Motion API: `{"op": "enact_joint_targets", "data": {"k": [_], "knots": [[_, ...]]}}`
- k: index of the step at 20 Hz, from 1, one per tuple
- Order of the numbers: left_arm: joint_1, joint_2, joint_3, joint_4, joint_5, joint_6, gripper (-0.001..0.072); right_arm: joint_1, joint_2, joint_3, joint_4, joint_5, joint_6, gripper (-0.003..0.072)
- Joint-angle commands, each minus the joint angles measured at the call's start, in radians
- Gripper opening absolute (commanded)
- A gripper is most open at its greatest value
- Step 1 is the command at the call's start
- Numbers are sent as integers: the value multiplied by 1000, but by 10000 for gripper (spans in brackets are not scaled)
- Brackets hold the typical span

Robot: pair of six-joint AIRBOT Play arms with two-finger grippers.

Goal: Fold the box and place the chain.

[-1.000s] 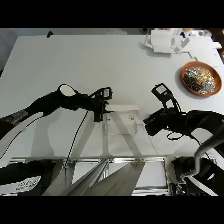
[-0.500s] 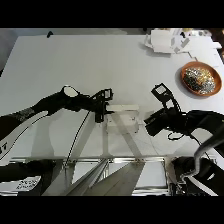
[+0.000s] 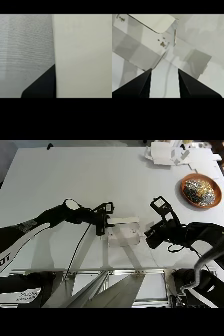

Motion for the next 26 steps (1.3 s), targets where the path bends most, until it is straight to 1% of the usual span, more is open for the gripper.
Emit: {"op": "enact_joint_targets", "data": {"k": [1, 4, 15, 17, 18, 19, 21, 26], "knots": [[-6, -12, 0, 21, -13, 2, 4, 0, 1, 0, 0, 3, -4, 367], [-10, -23, 1, 21, -53, 27, 4, 0, 1, 0, 0, 4, -4, 367], [-10, -20, 0, 16, -52, 49, 10, 0, 1, 0, 1, 11, -7, 361], [-10, -20, 0, 16, -52, 49, 10, 0, 1, 0, 10, 20, -56, 356], [-10, -20, 1, 16, -52, 49, 10, 0, 1, 0, 21, 36, -102, 301], [-10, -20, 0, 16, -52, 49, 10, 0, 1, 0, 42, 62, -172, 189], [-10, -20, 1, 16, -52, 49, 10, 0, 1, 0, 92, 115, -311, 13], [-10, -20, 0, 16, -52, 49, 10, 0, -12, 0, 208, 101, -612, 12]]}}
